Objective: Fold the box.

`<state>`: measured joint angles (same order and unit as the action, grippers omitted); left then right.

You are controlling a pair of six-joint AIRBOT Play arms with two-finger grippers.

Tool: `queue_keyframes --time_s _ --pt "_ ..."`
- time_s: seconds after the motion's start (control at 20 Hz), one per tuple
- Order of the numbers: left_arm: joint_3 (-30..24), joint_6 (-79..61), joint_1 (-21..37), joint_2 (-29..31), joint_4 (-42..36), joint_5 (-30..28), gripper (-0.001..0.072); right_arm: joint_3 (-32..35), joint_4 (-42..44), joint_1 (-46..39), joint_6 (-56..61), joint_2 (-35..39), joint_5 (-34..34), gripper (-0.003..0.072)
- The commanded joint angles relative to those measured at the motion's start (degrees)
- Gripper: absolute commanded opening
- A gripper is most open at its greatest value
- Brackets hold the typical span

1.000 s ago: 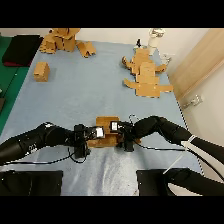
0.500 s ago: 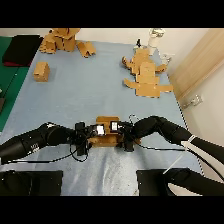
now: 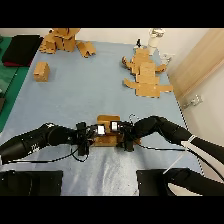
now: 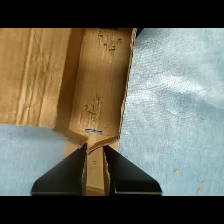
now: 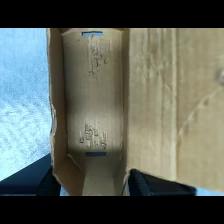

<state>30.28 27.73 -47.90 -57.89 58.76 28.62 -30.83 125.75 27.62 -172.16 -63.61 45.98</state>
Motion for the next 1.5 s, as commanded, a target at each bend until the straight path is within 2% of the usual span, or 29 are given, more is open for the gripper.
queue_keyframes --time_s 0.0,0.2,0.25,0.3,0.7,1.05,1.3,1.45 --pt "0.02 -1.88 0.0 -0.59 -2.45 -0.59 0.0153 -0.04 0.02 0.0 0.0 0.0 0.0 0.0509" --pt "0.02 -4.2 -0.37 -1.25 -3.85 -1.55 0.0151 -0.04 0.02 0.0 0.0 0.0 0.0 0.0509" --pt "0.02 -5.75 -0.37 -1.46 -5.31 -1.68 0.006 -0.04 0.02 0.0 0.02 0.02 0.0 0.0509" --pt "0.02 -7.48 -0.37 -1.64 -6.71 -1.66 0.0012 -0.04 0.02 0.0 0.0 0.0 0.0 0.0509" --pt "0.0 -11.04 -0.37 -1.77 -11.26 -1.66 0.0012 -0.04 0.02 0.0 0.0 0.02 0.0 0.0509" --pt "-0.07 -11.85 -0.37 -1.77 -11.32 -1.27 0.0013 -0.04 0.02 0.0 0.0 0.02 0.0 0.0509" --pt "-0.11 -11.04 0.72 -1.75 -10.93 6.95 0.0013 -0.04 0.02 0.0 0.0 0.02 0.0 0.0509" --pt "-0.11 -9.55 2.43 -1.75 -10.91 9.51 0.0013 -0.04 0.02 0.0 0.02 0.02 0.0 0.0509"
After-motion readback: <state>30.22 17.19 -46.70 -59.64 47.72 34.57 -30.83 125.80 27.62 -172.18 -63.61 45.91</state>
